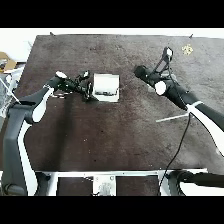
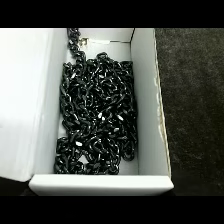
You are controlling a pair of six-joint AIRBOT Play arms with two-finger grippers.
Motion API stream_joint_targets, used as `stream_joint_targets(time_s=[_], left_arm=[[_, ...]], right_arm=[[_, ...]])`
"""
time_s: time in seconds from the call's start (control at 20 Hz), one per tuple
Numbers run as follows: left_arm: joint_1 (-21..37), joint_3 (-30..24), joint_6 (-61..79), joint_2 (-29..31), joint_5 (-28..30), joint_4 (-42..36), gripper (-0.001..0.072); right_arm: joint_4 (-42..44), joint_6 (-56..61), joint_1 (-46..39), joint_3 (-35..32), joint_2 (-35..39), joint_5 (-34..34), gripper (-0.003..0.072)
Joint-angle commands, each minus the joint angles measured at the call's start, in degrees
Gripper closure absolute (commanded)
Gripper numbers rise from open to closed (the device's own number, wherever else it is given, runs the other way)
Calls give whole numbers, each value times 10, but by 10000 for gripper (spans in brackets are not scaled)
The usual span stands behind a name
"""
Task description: Fold the box and place the chain.
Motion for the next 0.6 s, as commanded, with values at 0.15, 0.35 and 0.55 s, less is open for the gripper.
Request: stream_joint_targets(time_s=[0.15,0.35,0.55], left_arm=[[0,0,0,0,0,0,358],[0,0,0,0,0,0,358],[0,0,0,0,0,0,358]], right_arm=[[-44,0,90,1,79,-54,683],[-43,0,138,1,71,-89,683],[-43,0,165,1,24,-88,683]])
